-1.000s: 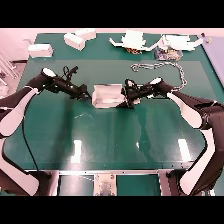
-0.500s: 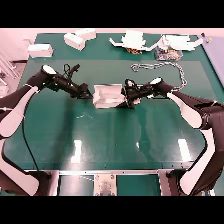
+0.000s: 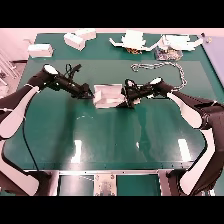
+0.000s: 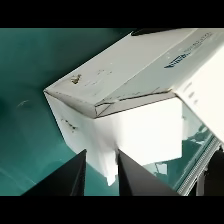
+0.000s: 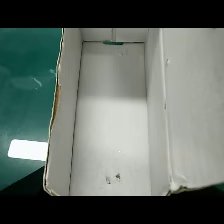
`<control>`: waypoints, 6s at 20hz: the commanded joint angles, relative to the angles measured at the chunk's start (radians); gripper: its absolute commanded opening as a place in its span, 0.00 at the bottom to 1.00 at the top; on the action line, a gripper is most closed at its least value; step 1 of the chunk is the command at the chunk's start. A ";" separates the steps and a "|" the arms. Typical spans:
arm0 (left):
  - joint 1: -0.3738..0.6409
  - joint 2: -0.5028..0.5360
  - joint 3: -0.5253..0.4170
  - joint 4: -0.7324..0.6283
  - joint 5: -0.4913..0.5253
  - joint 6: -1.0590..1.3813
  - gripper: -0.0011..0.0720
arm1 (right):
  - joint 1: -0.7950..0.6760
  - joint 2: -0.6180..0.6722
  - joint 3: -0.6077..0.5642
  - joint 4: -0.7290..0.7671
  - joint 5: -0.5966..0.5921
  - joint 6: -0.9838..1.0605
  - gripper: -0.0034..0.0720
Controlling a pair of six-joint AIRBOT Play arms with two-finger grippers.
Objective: Fold the box and place the chain.
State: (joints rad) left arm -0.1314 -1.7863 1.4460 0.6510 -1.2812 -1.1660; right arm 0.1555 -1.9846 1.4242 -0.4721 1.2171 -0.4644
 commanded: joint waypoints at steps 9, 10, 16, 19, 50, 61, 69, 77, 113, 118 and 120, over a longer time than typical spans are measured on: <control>-0.086 0.035 0.001 0.131 0.087 -0.081 0.36 | 0.000 0.000 0.000 0.000 0.000 0.000 0.82; -0.086 0.035 0.001 0.131 0.087 -0.082 0.40 | 0.000 0.000 0.000 0.000 0.000 0.000 0.82; -0.086 0.035 0.001 0.129 0.074 -0.094 0.45 | 0.000 0.000 0.000 0.000 0.000 0.000 0.81; -0.086 0.035 0.001 0.128 0.083 -0.122 0.45 | 0.000 0.000 0.000 0.000 0.000 0.000 0.81; -0.336 0.034 0.114 0.746 0.171 -0.796 0.45 | 0.000 0.000 0.000 0.000 0.000 0.000 0.82; -0.397 0.034 0.116 0.838 0.116 -0.962 0.45 | 0.000 0.000 0.000 0.000 0.000 0.000 0.81; -0.415 0.022 0.129 0.887 0.107 -1.019 0.45 | 0.000 0.000 0.000 0.000 0.000 0.000 0.82; -0.437 -0.042 0.229 0.932 0.031 -1.029 0.45 | 0.000 0.000 0.000 0.000 0.000 0.000 0.82; -0.441 -0.087 0.393 0.950 -0.119 -0.936 0.71 | 0.000 0.000 0.000 0.000 0.000 0.000 0.82; -0.440 -0.040 0.474 0.950 -0.214 -0.842 0.71 | 0.000 0.000 0.000 0.000 0.000 0.000 0.82; -0.440 0.013 0.474 0.951 -0.227 -0.790 0.71 | 0.000 0.000 0.000 0.000 0.000 0.000 0.82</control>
State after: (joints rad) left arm -0.5724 -1.8236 1.9011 1.5993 -1.4742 -2.0293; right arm 0.1555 -1.9850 1.4239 -0.4725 1.2171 -0.4648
